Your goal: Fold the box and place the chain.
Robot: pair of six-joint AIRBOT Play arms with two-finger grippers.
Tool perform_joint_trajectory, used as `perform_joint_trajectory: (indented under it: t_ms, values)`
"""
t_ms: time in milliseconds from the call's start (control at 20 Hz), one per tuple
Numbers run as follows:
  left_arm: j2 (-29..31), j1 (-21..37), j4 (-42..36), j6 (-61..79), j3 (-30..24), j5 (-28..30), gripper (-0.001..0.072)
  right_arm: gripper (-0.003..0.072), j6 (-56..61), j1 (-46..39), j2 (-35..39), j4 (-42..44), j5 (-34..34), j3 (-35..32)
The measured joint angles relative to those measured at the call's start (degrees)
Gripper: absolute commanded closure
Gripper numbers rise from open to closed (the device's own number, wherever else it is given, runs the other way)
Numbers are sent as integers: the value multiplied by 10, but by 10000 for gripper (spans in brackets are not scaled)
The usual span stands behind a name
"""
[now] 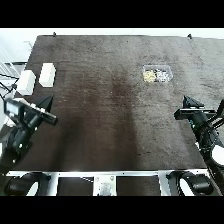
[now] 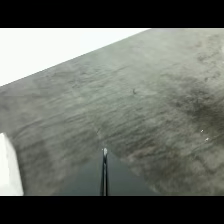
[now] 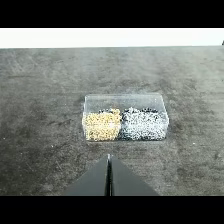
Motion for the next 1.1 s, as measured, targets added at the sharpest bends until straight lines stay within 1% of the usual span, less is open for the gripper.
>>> perform_joint_trajectory:
  t_ms: [50, 150, 350, 1100]
  values:
    - [24, 0, -2, -7, -17, 7, 696, 672, -1, 0, 0, 0, 0, -1]
    - [55, 0, -3, -19, -42, 14, 693, 672, -2, 0, 1, 0, 0, -1]
    - [80, 0, -4, -30, -62, 19, 690, 672, -3, 0, 1, 0, 0, -1]
    - [89, 0, -5, -35, -70, 21, 690, 672, -3, 0, 1, 0, 0, -1]
